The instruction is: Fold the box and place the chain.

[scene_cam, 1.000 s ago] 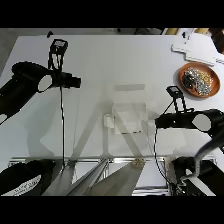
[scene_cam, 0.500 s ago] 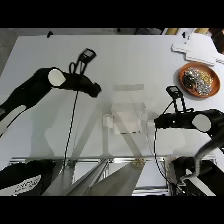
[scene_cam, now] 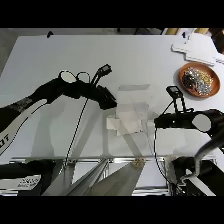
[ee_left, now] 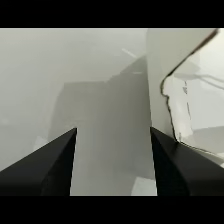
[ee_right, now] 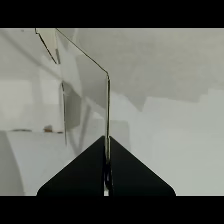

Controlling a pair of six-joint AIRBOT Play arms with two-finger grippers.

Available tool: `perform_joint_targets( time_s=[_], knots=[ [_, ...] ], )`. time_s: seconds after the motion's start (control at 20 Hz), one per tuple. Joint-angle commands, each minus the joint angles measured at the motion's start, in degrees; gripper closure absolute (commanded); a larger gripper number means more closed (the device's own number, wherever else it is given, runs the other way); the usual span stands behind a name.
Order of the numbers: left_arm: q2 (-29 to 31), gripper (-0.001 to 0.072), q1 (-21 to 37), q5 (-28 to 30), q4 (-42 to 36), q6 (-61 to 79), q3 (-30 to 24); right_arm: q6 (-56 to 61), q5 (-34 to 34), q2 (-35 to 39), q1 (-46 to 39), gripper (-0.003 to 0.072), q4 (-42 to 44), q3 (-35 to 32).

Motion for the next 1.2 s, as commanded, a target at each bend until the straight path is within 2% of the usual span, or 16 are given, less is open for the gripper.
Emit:
perform_joint_targets(
  time_s=[0.0,0.1,0.25,0.35,0.7,0.9,1.15],
  knots=[
    [-0.66,0.0198,1.29,-1.22,-2.45,3.87,0.07,-0.04,0.17,0.04,0.07,0.0671,0.55,-0.02],
    [-0.07,0.0187,5.01,-2.73,-1.95,2.10,0.07,-0.04,0.20,0.04,0.07,0.0671,0.55,-0.02],
    [0.70,0.0176,10.45,-9.81,-1.38,0.22,0.07,-0.04,0.15,0.04,0.07,0.0671,0.55,-0.02],
    [0.31,0.0145,10.58,-12.68,-1.20,0.22,0.07,-0.04,0.15,0.04,0.07,0.0671,0.61,-0.02],
    [-5.01,0.0138,3.65,-6.69,-3.76,3.96,0.07,-0.04,0.50,0.04,0.07,0.0671,0.81,-0.02],
    [-6.88,0.0138,3.32,-5.44,-7.41,6.62,0.74,-0.04,0.55,0.04,0.07,0.0671,0.81,-0.02],
    [-8.68,0.0140,3.30,-5.62,-8.17,7.19,3.52,-0.04,0.55,0.04,0.07,0.0671,0.83,-0.02]
  ],
)
